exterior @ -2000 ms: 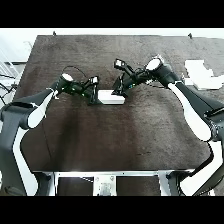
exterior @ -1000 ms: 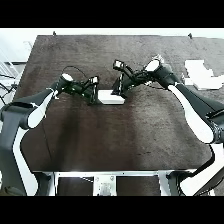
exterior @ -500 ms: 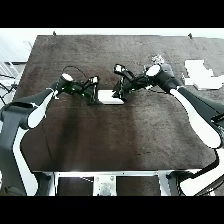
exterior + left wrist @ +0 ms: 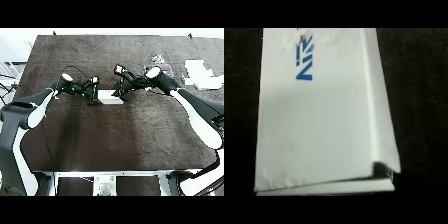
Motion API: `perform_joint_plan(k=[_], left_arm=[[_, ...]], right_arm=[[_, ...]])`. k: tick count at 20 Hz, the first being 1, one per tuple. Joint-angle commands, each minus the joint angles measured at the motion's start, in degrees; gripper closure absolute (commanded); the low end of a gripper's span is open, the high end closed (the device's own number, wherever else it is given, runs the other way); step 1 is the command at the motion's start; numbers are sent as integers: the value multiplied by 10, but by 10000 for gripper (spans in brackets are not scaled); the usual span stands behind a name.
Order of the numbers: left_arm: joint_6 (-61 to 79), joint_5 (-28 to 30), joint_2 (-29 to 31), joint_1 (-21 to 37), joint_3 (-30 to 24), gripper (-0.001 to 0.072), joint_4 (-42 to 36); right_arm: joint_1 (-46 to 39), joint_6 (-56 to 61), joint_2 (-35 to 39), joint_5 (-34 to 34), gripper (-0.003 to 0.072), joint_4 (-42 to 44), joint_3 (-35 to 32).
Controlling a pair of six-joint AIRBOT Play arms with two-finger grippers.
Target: Fold the box and place the chain.
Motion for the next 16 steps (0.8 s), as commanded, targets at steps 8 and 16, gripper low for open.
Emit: perform_joint_plan(k=[8,16], left_arm=[[1,-1,0,0,0,349,0],[1,-1,0,0,0,349,0]], right_arm=[[0,-12,0,9,483,12,3],[0,-11,-10,5,484,10,-4]])
